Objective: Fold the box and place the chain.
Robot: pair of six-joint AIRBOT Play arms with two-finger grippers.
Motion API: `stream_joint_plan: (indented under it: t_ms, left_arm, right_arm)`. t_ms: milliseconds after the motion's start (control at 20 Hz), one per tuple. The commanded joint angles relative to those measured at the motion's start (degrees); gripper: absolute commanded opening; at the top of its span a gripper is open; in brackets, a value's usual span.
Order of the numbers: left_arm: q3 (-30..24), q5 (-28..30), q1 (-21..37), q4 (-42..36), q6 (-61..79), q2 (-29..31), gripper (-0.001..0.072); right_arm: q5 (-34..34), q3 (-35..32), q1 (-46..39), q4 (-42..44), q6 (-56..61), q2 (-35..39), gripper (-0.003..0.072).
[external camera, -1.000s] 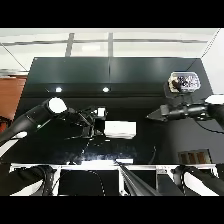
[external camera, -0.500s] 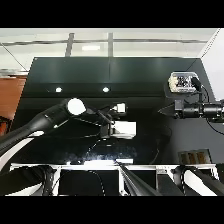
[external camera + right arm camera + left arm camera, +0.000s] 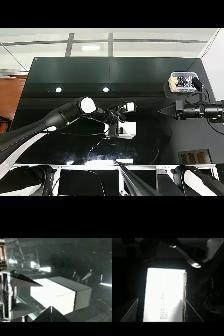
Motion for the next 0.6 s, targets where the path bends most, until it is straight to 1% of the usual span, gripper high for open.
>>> stream_joint_plan:
  t_ms: [0, 200, 400, 550]
  left_arm:
    - [0.2, -0.2, -0.1, 0.0, -1.9, -0.5, 0.0709]
    - [0.2, -0.4, 0.0, 4.0, -4.3, -0.7, 0.0708]
    - [0.2, -3.2, 0.0, 4.3, -5.2, -1.1, 0.0708]
    - [0.2, -3.2, 0.0, 4.3, -5.7, -1.1, 0.0709]
  right_arm:
    - [0.0, 0.0, 0.0, 0.0, -0.7, 0.0, 0.0011]
    - [-0.1, 0.0, 0.0, 0.0, -1.4, 0.0, 0.0011]
    - [-0.1, 0.0, 0.0, 0.0, -1.8, 0.0, 0.0011]
    - [-0.1, 0.0, 0.0, 0.0, -2.0, 0.0, 0.0011]
